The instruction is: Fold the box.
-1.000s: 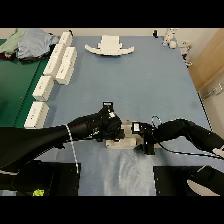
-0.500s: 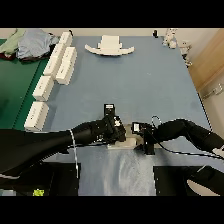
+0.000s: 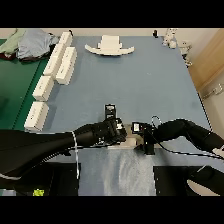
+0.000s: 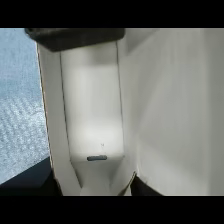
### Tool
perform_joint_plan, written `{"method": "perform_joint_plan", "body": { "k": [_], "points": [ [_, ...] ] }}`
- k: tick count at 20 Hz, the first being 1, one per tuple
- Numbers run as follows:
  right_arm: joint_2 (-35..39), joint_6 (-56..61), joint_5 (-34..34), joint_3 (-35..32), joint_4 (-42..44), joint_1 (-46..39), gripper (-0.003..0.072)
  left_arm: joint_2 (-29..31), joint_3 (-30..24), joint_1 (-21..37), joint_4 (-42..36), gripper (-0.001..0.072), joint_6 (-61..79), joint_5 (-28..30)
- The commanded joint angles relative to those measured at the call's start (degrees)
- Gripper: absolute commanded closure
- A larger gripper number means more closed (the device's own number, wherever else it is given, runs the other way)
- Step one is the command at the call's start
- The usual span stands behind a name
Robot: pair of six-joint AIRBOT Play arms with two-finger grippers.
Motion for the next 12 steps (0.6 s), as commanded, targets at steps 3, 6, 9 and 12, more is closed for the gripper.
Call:
{"method": "perform_joint_plan", "body": {
  "k": [3,6,9,12],
  "points": [
    [0.00,0.02,0.00,-0.02,0.02,0.00,0.0246,0.02,0.04,0.00,0.59,0.0208,-0.26,-0.20],
    [0.00,0.02,0.00,-0.02,0.02,0.00,0.0245,-0.11,0.02,-0.02,0.59,0.0361,-0.20,-0.11],
    [-0.02,0.02,0.00,-0.02,0.02,0.00,0.0245,-1.05,0.02,-0.04,0.52,0.0360,-0.20,-0.02],
    [0.00,0.02,0.00,-0.02,0.02,0.00,0.0245,-1.55,0.02,-0.02,0.57,0.0362,-0.26,0.00]
  ]
}}
